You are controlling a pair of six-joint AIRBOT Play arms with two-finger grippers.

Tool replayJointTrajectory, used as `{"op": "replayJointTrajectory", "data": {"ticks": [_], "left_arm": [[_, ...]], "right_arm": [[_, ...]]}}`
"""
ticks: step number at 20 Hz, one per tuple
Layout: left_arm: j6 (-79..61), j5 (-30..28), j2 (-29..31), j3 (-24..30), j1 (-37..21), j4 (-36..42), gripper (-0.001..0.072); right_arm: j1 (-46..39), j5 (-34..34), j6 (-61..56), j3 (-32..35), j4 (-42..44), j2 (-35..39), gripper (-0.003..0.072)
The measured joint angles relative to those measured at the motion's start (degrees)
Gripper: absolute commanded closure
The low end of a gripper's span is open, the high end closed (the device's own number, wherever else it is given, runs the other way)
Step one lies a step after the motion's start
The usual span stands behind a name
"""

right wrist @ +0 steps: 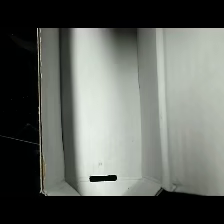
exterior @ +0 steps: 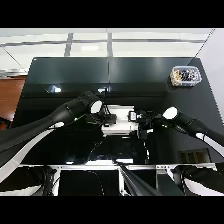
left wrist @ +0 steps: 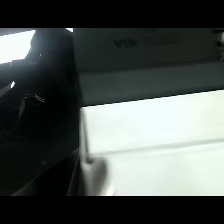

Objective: Fold the box and place the chain.

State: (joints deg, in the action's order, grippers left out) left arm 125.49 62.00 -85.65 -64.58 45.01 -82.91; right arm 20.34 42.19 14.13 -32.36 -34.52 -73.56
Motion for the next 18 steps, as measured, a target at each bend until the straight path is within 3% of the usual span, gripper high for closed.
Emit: {"op": "replayJointTrajectory", "data": {"ticks": [15, 16, 17, 18], "left_arm": [[7.4, 2.3, -3.3, -1.0, 2.3, -2.6, 0.0440], [7.7, 2.3, -3.3, -1.0, 2.3, -2.7, 0.0467], [8.2, 2.3, -3.4, -1.0, 2.4, -2.9, 0.0648], [8.5, 2.3, -3.4, -1.0, 2.4, -3.1, 0.0684]], "right_arm": [[0.0, 0.0, 0.0, 0.0, 0.0, 0.0, 0.0610], [0.0, 0.0, 0.0, 0.0, 0.0, 0.0, 0.0610], [0.0, 0.0, 0.0, 0.0, 0.0, 0.0, 0.0610], [0.0, 0.0, 0.0, 0.0, 0.0, 0.0, 0.0610]]}}
